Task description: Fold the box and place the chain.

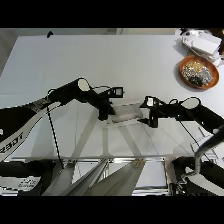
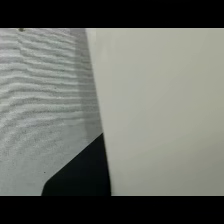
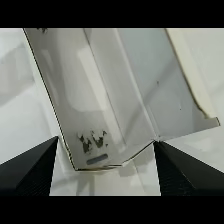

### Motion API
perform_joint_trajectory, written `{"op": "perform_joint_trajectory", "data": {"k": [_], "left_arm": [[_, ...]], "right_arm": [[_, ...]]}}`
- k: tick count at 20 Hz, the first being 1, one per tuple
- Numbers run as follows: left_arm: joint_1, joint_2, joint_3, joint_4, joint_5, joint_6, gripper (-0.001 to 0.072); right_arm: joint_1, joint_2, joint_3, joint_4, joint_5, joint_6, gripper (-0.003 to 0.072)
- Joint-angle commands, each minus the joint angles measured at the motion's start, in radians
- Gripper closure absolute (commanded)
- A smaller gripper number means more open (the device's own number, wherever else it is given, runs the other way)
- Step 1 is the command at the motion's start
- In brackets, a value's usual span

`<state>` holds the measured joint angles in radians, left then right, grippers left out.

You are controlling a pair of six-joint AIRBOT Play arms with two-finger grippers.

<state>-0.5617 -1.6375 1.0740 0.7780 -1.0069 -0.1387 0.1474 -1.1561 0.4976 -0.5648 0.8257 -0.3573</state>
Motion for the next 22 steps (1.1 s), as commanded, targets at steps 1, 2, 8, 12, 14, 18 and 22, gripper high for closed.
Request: {"op": "perform_joint_trajectory", "data": {"k": [1,2,8,12,14,18,22], "left_arm": [[-0.001,0.0,0.0,0.0,0.001,0.0,0.0695],[-0.001,0.0,0.0,0.0,0.0,0.0,0.0695],[-0.001,0.0,0.0,0.0,0.0,0.0,0.0695],[-0.001,0.0,0.0,0.0,0.0,0.0,0.0695],[-0.001,0.0,0.0,0.0,0.0,0.0,0.0695],[-0.001,0.0,0.0,0.0,0.0,0.0,0.0695],[-0.001,0.0,0.0,0.0,0.0,0.0,0.0695]], "right_arm": [[0.0,-0.037,0.001,0.022,0.016,-0.014,0.0038],[0.0,-0.039,0.001,0.021,0.029,-0.014,0.0041],[0.013,-0.039,0.0,-0.037,0.105,0.051,0.0047],[0.043,-0.04,0.0,-0.037,0.098,0.05,0.0135],[0.042,-0.041,0.0,-0.037,0.068,0.041,0.0136],[0.042,-0.067,0.0,-0.034,0.041,0.033,0.0136],[0.042,-0.127,0.0,0.008,0.043,-0.02,0.0149]]}}
